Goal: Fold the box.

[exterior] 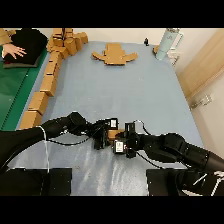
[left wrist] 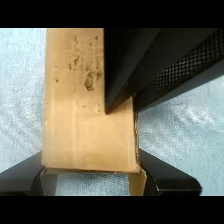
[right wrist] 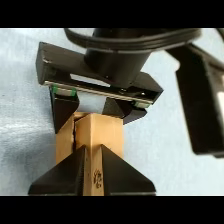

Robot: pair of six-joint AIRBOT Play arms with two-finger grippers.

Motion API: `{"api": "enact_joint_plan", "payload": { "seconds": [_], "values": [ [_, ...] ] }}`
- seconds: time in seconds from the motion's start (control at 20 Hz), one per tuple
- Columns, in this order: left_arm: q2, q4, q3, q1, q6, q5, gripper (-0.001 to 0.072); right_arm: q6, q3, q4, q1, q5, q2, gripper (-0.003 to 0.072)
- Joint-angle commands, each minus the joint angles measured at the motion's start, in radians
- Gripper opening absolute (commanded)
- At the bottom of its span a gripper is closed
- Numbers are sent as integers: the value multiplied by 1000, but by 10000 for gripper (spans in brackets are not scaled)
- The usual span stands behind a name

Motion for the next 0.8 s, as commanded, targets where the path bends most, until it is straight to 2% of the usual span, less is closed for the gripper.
{"api": "enact_joint_plan", "payload": {
  "seconds": [0.0, 0.55, 0.6, 0.65, 0.7, 0.75],
  "values": [
    [0, 0, 1, 0, 0, 0, 465, 0, 0, 39, 1, -16, -1, 156],
    [0, 0, 1, 0, 0, 0, 466, 0, -3, 49, 1, -34, 5, 171],
    [0, 0, 1, 0, 0, 0, 465, 1, 1, 50, 1, -34, 9, 206],
    [0, 0, 1, 0, 0, 0, 465, 1, 7, 50, 0, -33, 15, 368],
    [0, 0, 1, 0, 0, 0, 465, 1, 12, 50, 0, -32, 21, 442],
    [0, 0, 1, 0, 0, 0, 465, 1, 17, 50, 0, -33, 23, 442]
  ]
}}
